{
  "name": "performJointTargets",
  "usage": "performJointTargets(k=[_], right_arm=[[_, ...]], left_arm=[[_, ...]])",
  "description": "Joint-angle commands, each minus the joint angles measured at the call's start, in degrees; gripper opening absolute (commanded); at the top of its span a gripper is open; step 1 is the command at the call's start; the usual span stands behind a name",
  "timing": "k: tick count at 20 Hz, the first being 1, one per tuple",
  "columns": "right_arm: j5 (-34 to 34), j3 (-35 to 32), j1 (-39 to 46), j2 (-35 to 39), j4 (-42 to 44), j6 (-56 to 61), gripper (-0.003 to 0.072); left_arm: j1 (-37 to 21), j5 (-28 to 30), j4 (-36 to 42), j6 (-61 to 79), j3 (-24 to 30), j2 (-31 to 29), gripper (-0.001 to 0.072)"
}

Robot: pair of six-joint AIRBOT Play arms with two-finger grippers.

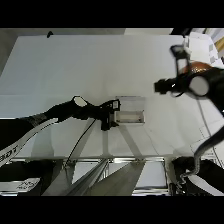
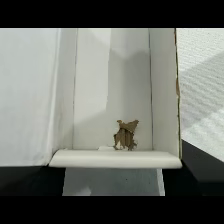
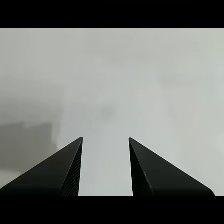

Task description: Fold the box and place the chain.

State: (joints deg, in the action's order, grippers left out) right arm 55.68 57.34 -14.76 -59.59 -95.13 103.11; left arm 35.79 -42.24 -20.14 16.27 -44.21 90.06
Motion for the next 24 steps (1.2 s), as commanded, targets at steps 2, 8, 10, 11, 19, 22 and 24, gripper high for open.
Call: performJointTargets(k=[2,8,10,11,19,22,24], right_arm=[[-6.8,4.3,14.3,-3.5,2.3,-7.8,0.0291],[-4.5,15.7,26.7,-21.0,2.8,-12.0,0.0292],[-3.5,19.6,29.0,-26.3,2.6,-12.0,0.0292],[-2.6,21.5,30.2,-28.8,2.4,-12.0,0.0292],[2.6,24.5,36.4,-38.2,2.3,-10.4,0.0292],[2.5,24.5,36.9,-39.2,2.2,-10.3,0.0292],[2.4,24.5,36.9,-40.1,1.9,-10.3,0.0292]], left_arm=[[0.0,0.0,0.0,0.0,0.0,0.0,0.0321],[0.0,0.0,0.0,0.0,0.0,0.0,0.0321],[0.0,0.0,0.0,0.0,0.0,0.0,0.0321],[0.0,0.0,0.0,0.0,0.0,0.0,0.0321],[0.0,0.0,0.0,0.0,0.0,0.0,0.0321],[0.0,0.0,0.0,0.0,0.0,0.0,0.0321],[0.0,0.0,0.0,0.0,0.0,0.0,0.0321]])
